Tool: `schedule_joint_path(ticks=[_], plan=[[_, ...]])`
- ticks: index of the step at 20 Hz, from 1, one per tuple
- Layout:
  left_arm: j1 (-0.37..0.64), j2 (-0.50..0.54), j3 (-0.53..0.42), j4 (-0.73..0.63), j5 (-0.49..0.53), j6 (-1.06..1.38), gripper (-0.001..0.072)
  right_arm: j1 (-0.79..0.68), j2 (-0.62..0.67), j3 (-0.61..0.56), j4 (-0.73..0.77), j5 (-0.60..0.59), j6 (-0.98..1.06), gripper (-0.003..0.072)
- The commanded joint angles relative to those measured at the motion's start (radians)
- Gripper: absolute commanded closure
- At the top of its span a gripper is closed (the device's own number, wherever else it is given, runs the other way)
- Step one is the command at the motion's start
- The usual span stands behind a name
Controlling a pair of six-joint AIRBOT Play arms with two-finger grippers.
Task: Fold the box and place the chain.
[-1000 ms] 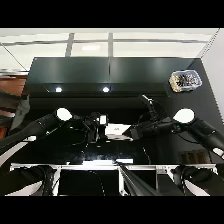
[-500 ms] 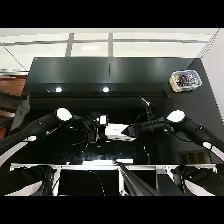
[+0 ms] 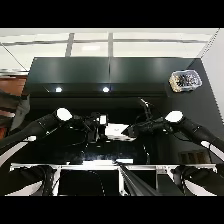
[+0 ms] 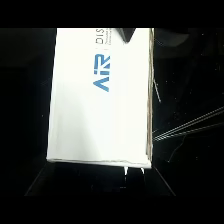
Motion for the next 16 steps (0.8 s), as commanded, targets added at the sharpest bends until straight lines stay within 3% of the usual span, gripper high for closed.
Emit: schedule_joint_path(ticks=[1, 3, 5, 7, 11, 16], plan=[[0.0, 0.001, 0.001, 0.0, 0.004, 0.002, 0.0346, -0.007, 0.007, 0.021, -0.006, 0.037, -0.008, 0.0674], [0.001, 0.007, 0.002, 0.001, 0.012, 0.005, 0.018, -0.038, 0.042, 0.073, -0.039, 0.161, -0.059, 0.0674], [0.002, 0.034, 0.002, 0.039, 0.011, 0.003, 0.0168, -0.113, 0.114, 0.115, -0.083, 0.285, -0.053, 0.0674], [0.002, 0.067, 0.003, 0.092, 0.007, -0.072, -0.001, -0.227, 0.216, 0.116, -0.136, 0.342, -0.021, 0.0675], [0.0, 0.126, 0.029, 0.173, -0.06, -0.234, -0.001, -0.433, 0.346, 0.116, -0.265, 0.409, 0.045, 0.0674], [-0.095, 0.111, 0.132, 0.149, -0.063, -0.317, -0.0002, -0.476, 0.348, 0.109, -0.258, 0.375, 0.045, 0.0674]])
